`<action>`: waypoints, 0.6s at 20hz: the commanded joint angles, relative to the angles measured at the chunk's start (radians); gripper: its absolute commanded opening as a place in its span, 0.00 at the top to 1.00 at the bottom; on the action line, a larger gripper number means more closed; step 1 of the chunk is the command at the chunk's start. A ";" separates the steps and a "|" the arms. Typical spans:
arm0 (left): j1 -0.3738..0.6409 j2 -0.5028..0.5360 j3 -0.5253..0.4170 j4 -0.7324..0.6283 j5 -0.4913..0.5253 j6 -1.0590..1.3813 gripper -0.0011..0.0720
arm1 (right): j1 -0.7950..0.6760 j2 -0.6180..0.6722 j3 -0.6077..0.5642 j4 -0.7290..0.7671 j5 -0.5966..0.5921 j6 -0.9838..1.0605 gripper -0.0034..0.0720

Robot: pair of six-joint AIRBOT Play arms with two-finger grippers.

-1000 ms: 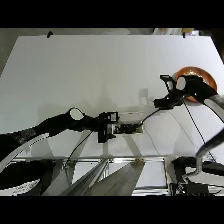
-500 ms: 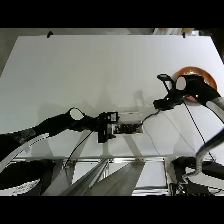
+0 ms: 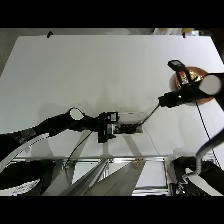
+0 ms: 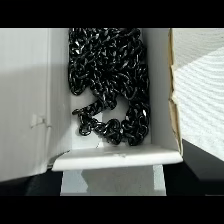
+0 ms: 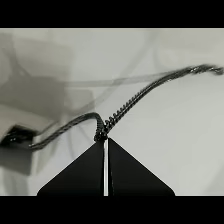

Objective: Fold the box and place the chain.

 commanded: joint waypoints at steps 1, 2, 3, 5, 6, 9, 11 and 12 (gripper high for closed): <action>0.000 0.000 0.000 0.000 0.000 0.000 0.71 | 0.072 0.182 0.001 0.133 0.043 -0.012 0.94; 0.000 0.000 0.000 0.000 0.000 0.000 0.71 | 0.100 0.213 0.001 0.169 0.043 -0.012 0.94; 0.000 0.000 0.000 0.000 0.000 0.000 0.71 | 0.130 0.240 0.001 0.208 0.039 -0.012 0.94; 0.000 0.000 0.000 0.000 0.000 0.000 0.71 | 0.180 0.267 0.001 0.277 0.026 -0.012 0.94; 0.000 0.000 0.000 0.000 0.000 0.000 0.71 | 0.199 0.270 0.001 0.307 0.018 -0.012 0.94; 0.000 0.000 0.000 0.000 0.000 0.000 0.71 | 0.252 0.269 0.001 0.338 -0.027 -0.012 0.94; 0.000 0.000 0.000 0.000 0.000 0.000 0.71 | 0.272 0.261 0.001 0.337 -0.056 -0.012 0.94; 0.000 0.000 0.000 0.000 0.000 0.000 0.71 | 0.277 0.253 0.001 0.337 -0.063 -0.012 0.94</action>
